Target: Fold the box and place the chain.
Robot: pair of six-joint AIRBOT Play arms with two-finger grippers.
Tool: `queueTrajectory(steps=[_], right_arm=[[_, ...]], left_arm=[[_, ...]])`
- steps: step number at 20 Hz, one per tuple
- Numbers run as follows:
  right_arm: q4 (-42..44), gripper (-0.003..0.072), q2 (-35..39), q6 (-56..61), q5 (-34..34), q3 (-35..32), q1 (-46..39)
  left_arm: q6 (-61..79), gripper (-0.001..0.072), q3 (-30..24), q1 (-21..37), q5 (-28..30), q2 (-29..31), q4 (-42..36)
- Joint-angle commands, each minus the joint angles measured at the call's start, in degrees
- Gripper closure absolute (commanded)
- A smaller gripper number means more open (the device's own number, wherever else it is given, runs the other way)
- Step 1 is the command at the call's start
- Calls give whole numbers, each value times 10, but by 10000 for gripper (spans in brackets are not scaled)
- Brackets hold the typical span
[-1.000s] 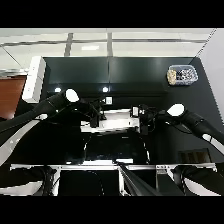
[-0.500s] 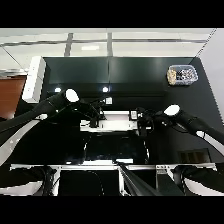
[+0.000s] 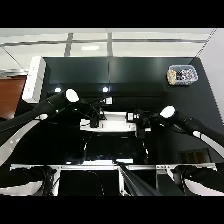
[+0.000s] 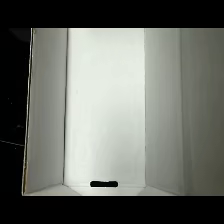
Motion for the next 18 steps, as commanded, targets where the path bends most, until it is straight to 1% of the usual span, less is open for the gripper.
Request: queueTrajectory(steps=[1, 5, 18], right_arm=[[-8, -22, -1, 12, -6, 1, -2], [12, -22, -1, 9, 10, 3, -22], [4, -22, -2, 19, -6, 3, -14]], left_arm=[[0, 684, 0, 0, 0, 0, 1], [0, 685, 0, 0, 1, 0, 1], [0, 685, 0, 0, 1, 0, 0]])
